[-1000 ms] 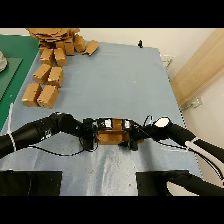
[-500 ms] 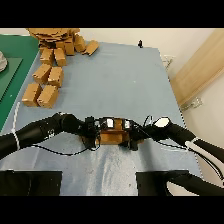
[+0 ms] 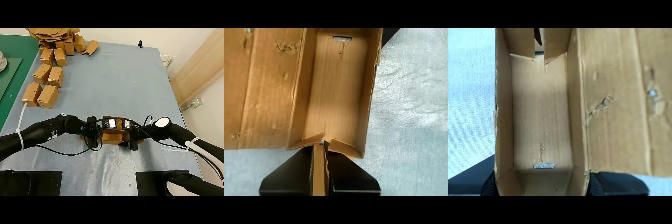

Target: Fold the box.

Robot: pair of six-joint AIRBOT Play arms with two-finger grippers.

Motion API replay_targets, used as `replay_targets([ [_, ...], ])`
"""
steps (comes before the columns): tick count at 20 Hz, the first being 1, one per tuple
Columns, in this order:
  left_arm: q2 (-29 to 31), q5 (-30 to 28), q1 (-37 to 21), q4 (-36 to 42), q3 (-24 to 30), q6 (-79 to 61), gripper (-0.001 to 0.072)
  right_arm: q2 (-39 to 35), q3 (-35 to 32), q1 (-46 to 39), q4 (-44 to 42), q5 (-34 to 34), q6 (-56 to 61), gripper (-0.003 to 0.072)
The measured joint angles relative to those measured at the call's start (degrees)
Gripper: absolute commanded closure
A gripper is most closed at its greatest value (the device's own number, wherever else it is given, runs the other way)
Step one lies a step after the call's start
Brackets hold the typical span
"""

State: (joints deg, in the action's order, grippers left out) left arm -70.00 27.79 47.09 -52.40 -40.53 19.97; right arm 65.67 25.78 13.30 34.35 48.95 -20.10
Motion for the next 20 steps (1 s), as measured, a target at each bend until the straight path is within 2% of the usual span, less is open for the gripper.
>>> replay_targets([
  [4, -0.24, -0.42, 0.07, 0.81, -0.11, 0.0, 0.0573, 0.0, 0.0, -0.02, 0.0, 0.0, -0.07, 0.0144],
  [5, -0.26, -0.42, 0.07, 0.96, -0.11, 0.0, 0.0421, 0.0, 0.0, -0.02, 0.0, 0.02, -0.07, 0.0144],
  [6, -0.28, -0.35, 0.07, 1.18, -0.11, 0.02, 0.0179, 0.0, 0.0, -0.02, 0.0, 0.0, -0.07, 0.0144],
  [20, -0.28, 0.46, -0.61, 1.7, -0.11, 0.7, 0.0164, 0.0, 0.0, 0.04, -0.07, 0.09, 0.07, 0.0144],
])
